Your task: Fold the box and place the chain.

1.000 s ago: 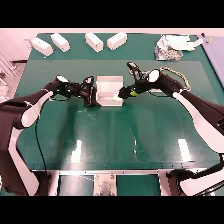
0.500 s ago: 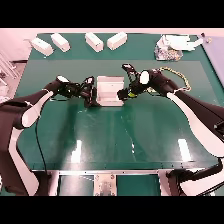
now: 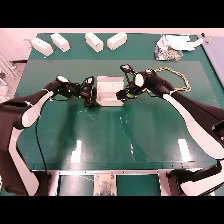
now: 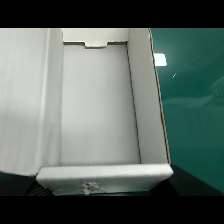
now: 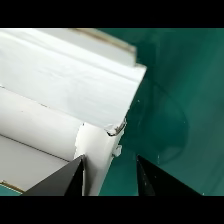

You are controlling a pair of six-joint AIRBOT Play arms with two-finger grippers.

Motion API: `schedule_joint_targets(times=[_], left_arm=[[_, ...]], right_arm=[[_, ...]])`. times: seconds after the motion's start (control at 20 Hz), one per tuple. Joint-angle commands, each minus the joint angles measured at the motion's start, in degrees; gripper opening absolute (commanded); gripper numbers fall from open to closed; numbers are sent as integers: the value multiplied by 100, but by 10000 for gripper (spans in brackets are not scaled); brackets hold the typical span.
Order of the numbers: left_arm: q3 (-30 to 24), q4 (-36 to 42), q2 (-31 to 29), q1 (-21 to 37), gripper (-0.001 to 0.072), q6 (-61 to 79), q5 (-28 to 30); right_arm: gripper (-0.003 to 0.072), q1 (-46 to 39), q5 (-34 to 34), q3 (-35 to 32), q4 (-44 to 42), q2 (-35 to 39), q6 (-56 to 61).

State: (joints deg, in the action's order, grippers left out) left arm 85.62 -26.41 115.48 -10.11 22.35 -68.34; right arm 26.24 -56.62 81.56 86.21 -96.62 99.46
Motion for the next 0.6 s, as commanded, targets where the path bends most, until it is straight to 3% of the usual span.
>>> schedule_joint_targets(times=[0.0,0.55], left_arm=[[2,9,-4,4,534,4,-20],[2,11,-4,4,534,4,-24]], right_arm=[[386,114,-2,68,262,-87,354],[334,317,-409,505,490,-498,669]])
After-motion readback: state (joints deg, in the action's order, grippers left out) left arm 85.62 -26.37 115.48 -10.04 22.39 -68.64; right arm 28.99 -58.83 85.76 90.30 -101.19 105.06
